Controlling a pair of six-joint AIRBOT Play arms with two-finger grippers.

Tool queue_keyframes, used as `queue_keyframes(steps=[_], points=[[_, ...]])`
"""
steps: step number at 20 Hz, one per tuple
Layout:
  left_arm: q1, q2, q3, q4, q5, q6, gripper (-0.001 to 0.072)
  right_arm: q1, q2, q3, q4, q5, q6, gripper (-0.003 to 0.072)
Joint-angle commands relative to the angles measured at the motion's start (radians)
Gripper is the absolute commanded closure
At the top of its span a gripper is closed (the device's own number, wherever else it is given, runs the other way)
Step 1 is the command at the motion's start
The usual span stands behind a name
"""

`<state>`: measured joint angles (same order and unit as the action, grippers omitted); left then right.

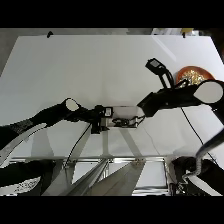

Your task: Fold the box and place the chain.

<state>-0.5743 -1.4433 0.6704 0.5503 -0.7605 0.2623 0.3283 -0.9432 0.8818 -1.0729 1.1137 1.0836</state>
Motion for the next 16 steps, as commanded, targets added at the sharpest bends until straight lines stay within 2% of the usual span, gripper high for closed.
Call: queue_keyframes(steps=[1, 3, 6, 7, 8, 9, 16], points=[[-0.001, 0.0, 0.0, 0.0, 0.0, 0.0, 0.0573, -0.111, -0.003, -0.023, -0.132, 0.006, -0.141, 0.065], [-0.001, 0.0, 0.0, 0.0, 0.0, 0.0, 0.0573, -0.117, -0.019, -0.071, -0.109, -0.039, -0.328, 0.067], [-0.001, 0.0, 0.0, 0.0, 0.001, 0.0, 0.0573, -0.117, -0.056, -0.156, -0.019, -0.033, -0.788, 0.0664], [-0.001, 0.0, 0.0, 0.0, 0.0, 0.0, 0.0573, -0.117, -0.067, -0.181, 0.008, -0.042, -0.889, 0.0579], [-0.001, 0.0, 0.0, 0.0, 0.0, 0.0, 0.0573, -0.117, -0.075, -0.208, 0.044, -0.071, -0.966, 0.0419], [-0.001, 0.0, 0.0, 0.0, 0.0, 0.0, 0.0573, -0.117, -0.083, -0.23, 0.075, -0.098, -1.02, 0.0352], [-0.001, 0.0, 0.0, 0.0, 0.0, 0.0, 0.0573, -0.117, -0.18, -0.296, 0.267, -0.144, -1.232, 0.0413]])
